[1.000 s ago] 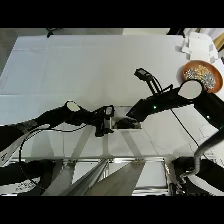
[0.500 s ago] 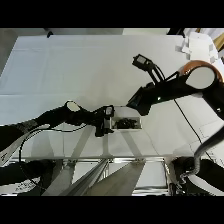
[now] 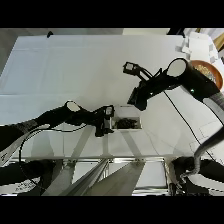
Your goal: Fold the box and place the chain.
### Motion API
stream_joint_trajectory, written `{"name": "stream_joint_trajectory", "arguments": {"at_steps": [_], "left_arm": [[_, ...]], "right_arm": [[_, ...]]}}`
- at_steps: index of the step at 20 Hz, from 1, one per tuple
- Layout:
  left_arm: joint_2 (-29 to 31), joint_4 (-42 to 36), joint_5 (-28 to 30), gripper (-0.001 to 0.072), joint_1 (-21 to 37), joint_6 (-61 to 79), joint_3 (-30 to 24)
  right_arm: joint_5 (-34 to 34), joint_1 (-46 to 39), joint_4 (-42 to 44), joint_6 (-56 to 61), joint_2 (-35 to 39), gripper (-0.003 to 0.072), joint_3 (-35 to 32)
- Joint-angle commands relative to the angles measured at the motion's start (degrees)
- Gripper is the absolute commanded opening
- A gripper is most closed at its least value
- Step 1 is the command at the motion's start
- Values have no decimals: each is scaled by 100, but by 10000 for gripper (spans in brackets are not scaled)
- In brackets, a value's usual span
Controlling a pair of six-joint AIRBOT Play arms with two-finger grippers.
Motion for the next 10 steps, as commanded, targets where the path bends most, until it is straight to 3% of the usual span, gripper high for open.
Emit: {"name": "stream_joint_trajectory", "arguments": {"at_steps": [1,2,4,10], "left_arm": [[4,0,0,390,4,0,-2],[4,0,2,390,2,0,-2],[4,0,0,390,2,0,-2],[4,0,0,390,4,0,-2]], "right_arm": [[457,142,2,-511,-48,65,-83],[468,188,2,-533,-33,68,-118],[468,304,-11,-527,-26,211,-195],[778,750,-9,-503,160,229,-247]]}}
